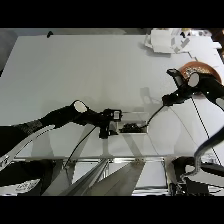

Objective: Fold the box and place the chain.

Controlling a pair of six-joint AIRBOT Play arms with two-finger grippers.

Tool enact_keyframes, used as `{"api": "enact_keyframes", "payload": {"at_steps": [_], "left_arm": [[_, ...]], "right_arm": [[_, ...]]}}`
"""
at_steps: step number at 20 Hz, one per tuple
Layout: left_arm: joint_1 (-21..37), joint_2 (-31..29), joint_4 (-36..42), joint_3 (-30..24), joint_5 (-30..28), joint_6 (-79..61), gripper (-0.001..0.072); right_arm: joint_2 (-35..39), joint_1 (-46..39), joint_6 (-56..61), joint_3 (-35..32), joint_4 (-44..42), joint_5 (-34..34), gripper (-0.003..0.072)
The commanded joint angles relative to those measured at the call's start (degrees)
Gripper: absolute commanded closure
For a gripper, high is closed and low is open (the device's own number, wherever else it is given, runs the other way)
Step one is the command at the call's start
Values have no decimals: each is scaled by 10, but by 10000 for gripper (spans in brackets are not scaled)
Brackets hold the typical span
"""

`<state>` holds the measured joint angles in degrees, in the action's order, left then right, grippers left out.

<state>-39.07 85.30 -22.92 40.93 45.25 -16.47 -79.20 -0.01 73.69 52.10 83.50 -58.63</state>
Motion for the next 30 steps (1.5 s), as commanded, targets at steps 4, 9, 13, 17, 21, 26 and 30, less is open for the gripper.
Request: {"api": "enact_keyframes", "payload": {"at_steps": [4, 9, 13, 17, 21, 26, 30], "left_arm": [[0, 0, 0, 0, 0, 0, 560], [0, 0, 0, 0, 0, 0, 560], [0, 0, 0, 0, 0, 0, 560], [0, 0, 0, 0, 0, 0, 560], [0, 0, 0, 0, 0, 0, 560], [1, 0, 0, 0, 0, 0, 560], [0, 0, 0, 0, 0, 0, 560]], "right_arm": [[-26, 1, 0, 0, 0, 17, 350], [-35, 1, 0, 0, 0, 17, 451], [-38, 1, 0, -1, -11, 13, 565], [-18, 11, -2, -1, -6, -17, 668], [63, 25, -2, -1, -4, -74, 668], [224, 30, -20, -3, -119, -129, 668], [356, 30, -26, -3, -139, -152, 668]]}}
